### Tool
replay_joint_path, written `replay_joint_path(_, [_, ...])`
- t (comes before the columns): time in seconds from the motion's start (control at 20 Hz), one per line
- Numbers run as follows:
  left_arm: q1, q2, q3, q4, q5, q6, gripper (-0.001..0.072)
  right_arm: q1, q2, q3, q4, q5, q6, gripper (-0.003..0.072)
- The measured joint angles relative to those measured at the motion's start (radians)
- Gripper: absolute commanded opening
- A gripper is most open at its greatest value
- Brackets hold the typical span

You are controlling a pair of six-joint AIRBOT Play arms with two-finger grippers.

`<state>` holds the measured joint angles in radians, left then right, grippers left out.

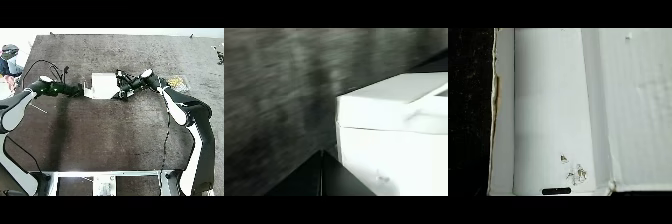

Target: Fold the box and place the chain.

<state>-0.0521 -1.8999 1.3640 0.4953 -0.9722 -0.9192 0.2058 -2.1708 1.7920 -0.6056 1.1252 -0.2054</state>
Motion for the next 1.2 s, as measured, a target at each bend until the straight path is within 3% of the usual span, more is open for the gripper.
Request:
replay_joint_path(0.05, [0.000, -0.001, 0.007, -0.019, -0.003, 0.013, 0.0013, 0.000, 0.000, 0.000, 0.000, 0.000, 0.000, 0.0390])
replay_joint_path(0.1, [0.001, -0.001, 0.015, -0.033, -0.008, 0.023, 0.0065, 0.000, 0.000, 0.000, 0.000, 0.000, 0.000, 0.0390])
replay_joint_path(0.15, [-0.001, -0.002, 0.024, -0.043, -0.018, 0.031, 0.0364, 0.000, 0.000, 0.000, 0.000, 0.000, 0.000, 0.0390])
replay_joint_path(0.2, [-0.003, -0.002, 0.032, -0.053, -0.027, 0.038, 0.0413, 0.000, 0.000, 0.000, 0.000, 0.000, 0.000, 0.0390])
replay_joint_path(0.3, [-0.003, -0.002, 0.048, -0.066, -0.047, 0.046, 0.0405, 0.000, 0.000, 0.000, 0.000, 0.000, 0.000, 0.0390])
replay_joint_path(0.4, [-0.003, -0.002, 0.057, -0.076, -0.060, 0.050, 0.0280, 0.000, 0.000, 0.000, 0.000, 0.000, 0.000, 0.0391])
replay_joint_path(1.2, [-0.063, -0.002, 0.118, -0.027, -0.101, -0.032, 0.0315, 0.000, 0.000, 0.000, 0.000, 0.000, 0.000, 0.0390])
